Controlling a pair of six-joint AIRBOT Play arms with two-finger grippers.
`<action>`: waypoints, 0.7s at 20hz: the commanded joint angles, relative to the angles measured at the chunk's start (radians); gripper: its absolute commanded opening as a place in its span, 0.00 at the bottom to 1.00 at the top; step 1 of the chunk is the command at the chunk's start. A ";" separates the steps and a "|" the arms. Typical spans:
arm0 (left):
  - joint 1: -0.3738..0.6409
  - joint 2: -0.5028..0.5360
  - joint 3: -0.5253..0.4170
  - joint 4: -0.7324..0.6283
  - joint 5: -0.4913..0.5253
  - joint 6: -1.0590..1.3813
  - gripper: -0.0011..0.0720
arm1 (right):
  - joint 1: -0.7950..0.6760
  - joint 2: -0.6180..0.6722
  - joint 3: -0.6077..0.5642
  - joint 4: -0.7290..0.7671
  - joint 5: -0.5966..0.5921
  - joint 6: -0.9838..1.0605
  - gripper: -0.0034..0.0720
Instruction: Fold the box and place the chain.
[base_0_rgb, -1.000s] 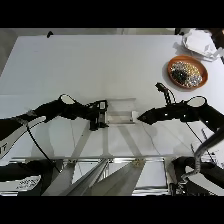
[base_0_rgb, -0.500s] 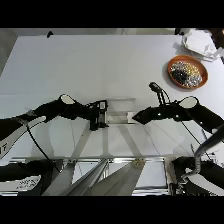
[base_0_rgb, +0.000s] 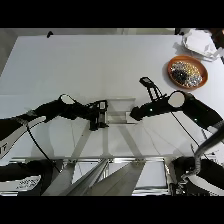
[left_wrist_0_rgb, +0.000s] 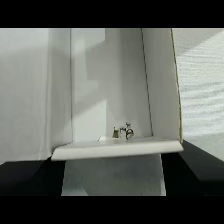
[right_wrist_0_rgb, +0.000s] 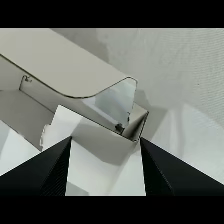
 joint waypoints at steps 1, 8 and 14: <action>0.000 0.001 -0.001 0.000 0.000 0.000 0.47 | 0.056 -0.021 0.016 -0.090 -0.011 0.166 0.66; 0.000 0.001 -0.001 0.000 0.000 0.000 0.47 | 0.172 -0.047 0.040 -0.265 -0.015 0.428 0.66; 0.000 0.001 -0.001 0.000 0.000 0.000 0.47 | 0.240 -0.077 0.085 -0.334 -0.018 0.550 0.62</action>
